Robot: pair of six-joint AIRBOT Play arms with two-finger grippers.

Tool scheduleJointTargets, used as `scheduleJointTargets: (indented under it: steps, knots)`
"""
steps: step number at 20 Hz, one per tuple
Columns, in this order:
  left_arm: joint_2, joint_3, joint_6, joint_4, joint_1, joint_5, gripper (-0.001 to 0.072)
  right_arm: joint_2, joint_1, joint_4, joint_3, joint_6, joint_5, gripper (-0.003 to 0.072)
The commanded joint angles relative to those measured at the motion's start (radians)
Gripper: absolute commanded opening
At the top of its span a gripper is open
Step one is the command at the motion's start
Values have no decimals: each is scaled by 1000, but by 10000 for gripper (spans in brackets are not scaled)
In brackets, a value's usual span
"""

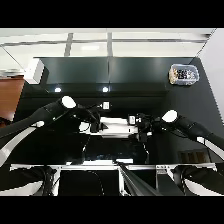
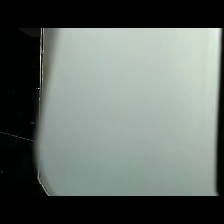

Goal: Fold the box and place the chain.

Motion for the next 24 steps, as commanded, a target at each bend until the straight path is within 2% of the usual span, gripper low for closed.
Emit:
scheduleJointTargets:
  steps: [1,4,6,7,8,9,11,12,18,21,24]
  knots:
    - [74,1,-174,103,25,-4,582,-1,0,-17,0,-5,21,471]
    - [158,1,-431,317,59,-20,580,-1,0,-17,0,-8,25,471]
    - [196,1,-558,394,84,-76,566,-1,0,-17,0,-8,24,471]
    - [207,1,-606,396,97,-113,445,-1,0,-17,0,-8,24,471]
    - [209,1,-632,390,106,-156,257,-1,0,-17,0,-8,24,471]
    - [208,1,-637,381,111,-219,28,-1,0,-17,0,-8,24,471]
    - [204,-3,-639,335,108,-300,26,-1,0,-17,0,-8,24,471]
    - [204,-5,-639,287,106,-308,25,-1,0,-17,0,-8,24,471]
    - [191,-8,-612,-16,106,-234,26,-1,0,-17,0,-8,24,471]
    - [148,-8,-589,-74,87,-226,26,-1,0,-17,0,-8,24,471]
    - [101,-7,-585,-138,51,-114,25,-1,0,-17,0,-8,24,471]
